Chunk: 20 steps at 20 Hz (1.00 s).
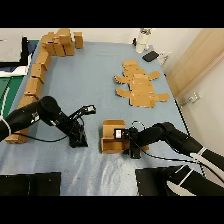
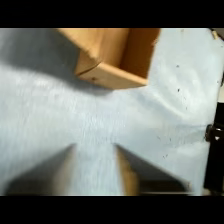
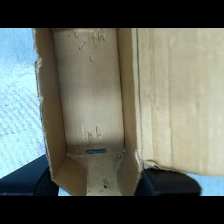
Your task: Fold the box.
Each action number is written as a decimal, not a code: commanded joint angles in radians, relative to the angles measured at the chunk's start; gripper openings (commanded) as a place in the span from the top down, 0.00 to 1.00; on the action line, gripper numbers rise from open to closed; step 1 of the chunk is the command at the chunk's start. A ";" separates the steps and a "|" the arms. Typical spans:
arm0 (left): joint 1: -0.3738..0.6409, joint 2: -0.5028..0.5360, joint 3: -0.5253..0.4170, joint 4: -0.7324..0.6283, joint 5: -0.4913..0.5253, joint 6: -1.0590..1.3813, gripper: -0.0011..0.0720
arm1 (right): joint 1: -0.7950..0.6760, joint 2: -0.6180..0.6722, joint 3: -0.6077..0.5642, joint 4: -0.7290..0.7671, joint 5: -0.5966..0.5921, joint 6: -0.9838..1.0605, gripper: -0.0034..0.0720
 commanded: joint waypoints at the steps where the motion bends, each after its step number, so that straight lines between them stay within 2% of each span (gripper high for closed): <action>1: 0.022 0.008 -0.122 -0.247 0.146 0.336 0.04 | 0.000 0.000 0.000 0.000 0.000 0.000 0.22; 4: 0.008 0.010 -0.150 -0.225 0.161 0.382 0.04 | 0.000 0.000 0.000 0.000 0.000 0.000 0.22; 9: -0.097 0.012 -0.148 -0.160 0.283 0.379 0.04 | 0.000 0.000 0.000 0.000 0.000 0.000 0.22; 14: -0.127 0.012 -0.148 -0.116 0.310 0.379 0.04 | 0.000 0.000 0.000 0.000 0.000 0.000 0.22; 16: -0.163 0.026 -0.153 -0.021 0.397 0.337 0.04 | 0.000 0.000 0.000 0.000 0.000 0.000 0.22; 18: -0.199 0.058 -0.158 0.110 0.481 0.187 0.04 | 0.000 0.000 0.000 0.000 0.000 0.000 0.22; 20: -0.215 0.083 -0.163 0.172 0.487 0.107 0.04 | 0.000 0.000 0.000 0.000 0.000 0.000 0.22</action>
